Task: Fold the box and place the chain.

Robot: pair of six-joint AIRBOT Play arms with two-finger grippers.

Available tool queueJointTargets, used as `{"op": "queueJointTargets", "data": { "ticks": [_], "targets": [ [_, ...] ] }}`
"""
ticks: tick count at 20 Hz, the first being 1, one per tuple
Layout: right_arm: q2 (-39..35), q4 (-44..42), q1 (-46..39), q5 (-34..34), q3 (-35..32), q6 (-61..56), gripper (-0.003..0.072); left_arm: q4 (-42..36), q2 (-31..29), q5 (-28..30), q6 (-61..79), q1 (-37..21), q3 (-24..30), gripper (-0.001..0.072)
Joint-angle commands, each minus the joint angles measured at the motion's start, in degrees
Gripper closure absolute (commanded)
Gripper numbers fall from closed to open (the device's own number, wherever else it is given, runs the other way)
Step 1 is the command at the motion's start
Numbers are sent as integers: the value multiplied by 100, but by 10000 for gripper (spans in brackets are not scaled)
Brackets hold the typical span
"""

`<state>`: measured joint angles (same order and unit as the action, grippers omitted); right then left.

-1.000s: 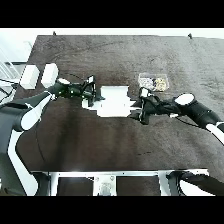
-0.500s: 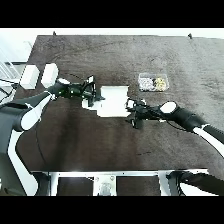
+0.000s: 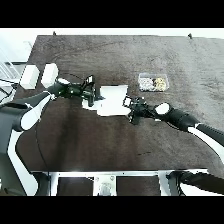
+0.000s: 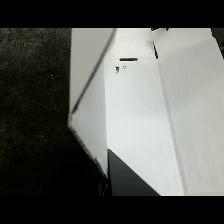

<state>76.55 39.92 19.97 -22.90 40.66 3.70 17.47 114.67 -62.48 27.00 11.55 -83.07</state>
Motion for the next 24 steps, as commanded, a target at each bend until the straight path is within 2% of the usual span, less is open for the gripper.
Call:
{"op": "queueJointTargets", "data": {
  "ticks": [1, 5, 10, 12, 15, 17, 22, 24],
  "targets": [
    [11, -48, -7, 358, 131, -7, 135, 9, 2, -31, 2, 7, -7, 689],
    [-105, -48, -26, -46, 422, -26, 135, 9, 2, -33, 2, 7, -7, 689],
    [-92, -46, -295, -249, 455, 7, 135, 9, 2, -37, 2, 7, -4, 689],
    [-92, -63, -363, -262, 455, 417, 135, 9, 2, -35, 2, 7, -7, 689],
    [-7, -686, -448, -319, 457, 1084, 135, 9, 2, -35, 2, 7, -7, 689],
    [162, -1064, -531, -643, 509, 1384, 135, 9, 2, -39, 2, 7, -4, 689],
    [267, -1298, -748, -684, 671, 1799, 135, 9, 2, -35, 2, 7, -7, 689],
    [291, -1403, -844, -949, 732, 2039, 135, 9, 2, -37, 2, 7, -7, 689]
  ]
}}
